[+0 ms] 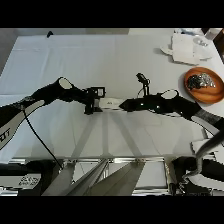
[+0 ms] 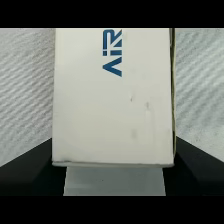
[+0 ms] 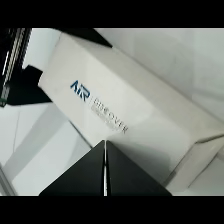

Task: Fold the box and place the chain.

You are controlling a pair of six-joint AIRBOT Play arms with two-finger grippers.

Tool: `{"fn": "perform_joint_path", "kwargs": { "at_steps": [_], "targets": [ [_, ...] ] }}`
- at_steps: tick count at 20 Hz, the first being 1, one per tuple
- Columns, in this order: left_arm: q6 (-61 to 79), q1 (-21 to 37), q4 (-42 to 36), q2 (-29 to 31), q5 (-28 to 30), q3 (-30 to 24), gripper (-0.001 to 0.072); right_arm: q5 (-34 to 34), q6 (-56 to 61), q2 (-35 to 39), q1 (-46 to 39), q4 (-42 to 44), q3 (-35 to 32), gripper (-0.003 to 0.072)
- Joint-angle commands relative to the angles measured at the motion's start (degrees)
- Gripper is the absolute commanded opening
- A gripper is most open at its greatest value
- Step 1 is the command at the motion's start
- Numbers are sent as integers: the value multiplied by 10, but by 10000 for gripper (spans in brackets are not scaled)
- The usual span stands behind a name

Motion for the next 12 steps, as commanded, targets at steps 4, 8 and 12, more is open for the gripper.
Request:
{"fn": "perform_joint_path", "kwargs": {
  "at_steps": [4, 8, 12],
  "targets": [
    [0, 0, 0, 0, 0, 0, 276, -15, -14, 118, -5, 12, 1, 10],
    [0, 0, 0, 0, 0, 0, 276, -19, 19, 235, -69, -77, 1, 10],
    [0, 0, 0, 0, 0, 0, 276, -18, 156, 332, -180, -317, 1, 10]
  ]
}}
